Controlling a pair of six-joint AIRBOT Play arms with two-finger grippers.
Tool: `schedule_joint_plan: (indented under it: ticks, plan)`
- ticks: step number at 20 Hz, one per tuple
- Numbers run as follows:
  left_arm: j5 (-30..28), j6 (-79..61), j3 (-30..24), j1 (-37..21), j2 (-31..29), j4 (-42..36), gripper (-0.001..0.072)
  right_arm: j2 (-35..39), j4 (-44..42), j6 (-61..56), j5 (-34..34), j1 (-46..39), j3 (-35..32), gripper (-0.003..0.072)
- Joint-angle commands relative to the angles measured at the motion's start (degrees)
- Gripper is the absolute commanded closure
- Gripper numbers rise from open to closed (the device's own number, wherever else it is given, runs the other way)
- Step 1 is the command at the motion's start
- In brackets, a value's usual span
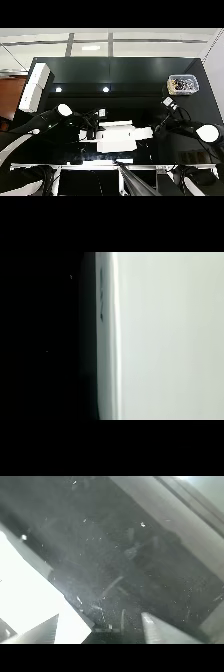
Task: Fold the box and place the chain.
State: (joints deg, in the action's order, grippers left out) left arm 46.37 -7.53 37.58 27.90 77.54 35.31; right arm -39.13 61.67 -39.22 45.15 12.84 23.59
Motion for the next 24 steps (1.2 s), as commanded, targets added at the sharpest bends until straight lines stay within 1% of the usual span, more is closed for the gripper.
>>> schedule_joint_plan:
  ticks: [1, 4, 6, 8, 11, 13, 18, 24]
  plan:
    - [-0.35, 0.04, 0.0, 0.04, 0.13, 0.2, 0.068, -2.51, 0.09, 9.49, -0.44, 1.79, -0.42, -0.0034]
    - [-0.35, 0.04, 0.0, 0.04, 0.13, 0.22, 0.068, -6.16, -0.15, 15.93, -0.44, 6.23, -0.42, -0.0033]
    - [-0.35, 0.04, 0.0, 0.04, 0.13, 0.2, 0.068, -6.86, -0.2, 20.2, -0.37, 9.46, -0.42, -0.0032]
    - [-0.37, 0.04, 0.0, 0.04, 0.13, 0.2, 0.068, -6.86, -1.36, 20.22, 0.59, 11.39, -0.42, -0.0032]
    - [-0.37, 0.04, 0.0, 0.04, 0.13, 0.2, 0.068, -6.86, -3.89, 21.53, 5.14, 12.87, -0.42, -0.0032]
    - [-0.55, 0.11, 0.0, 0.04, 0.13, 0.2, 0.068, -6.86, -4.5, 22.18, 6.14, 13.97, -0.52, -0.0032]
    - [-0.55, 0.11, 0.0, 0.04, 0.13, 0.2, 0.068, -9.68, -4.46, 26.47, 5.16, 17.05, -2.47, -0.0032]
    - [-0.61, 0.15, 0.0, 0.04, 0.13, 0.2, 0.068, -12.87, -5.18, 28.22, -1.33, 21.79, -2.47, -0.0032]
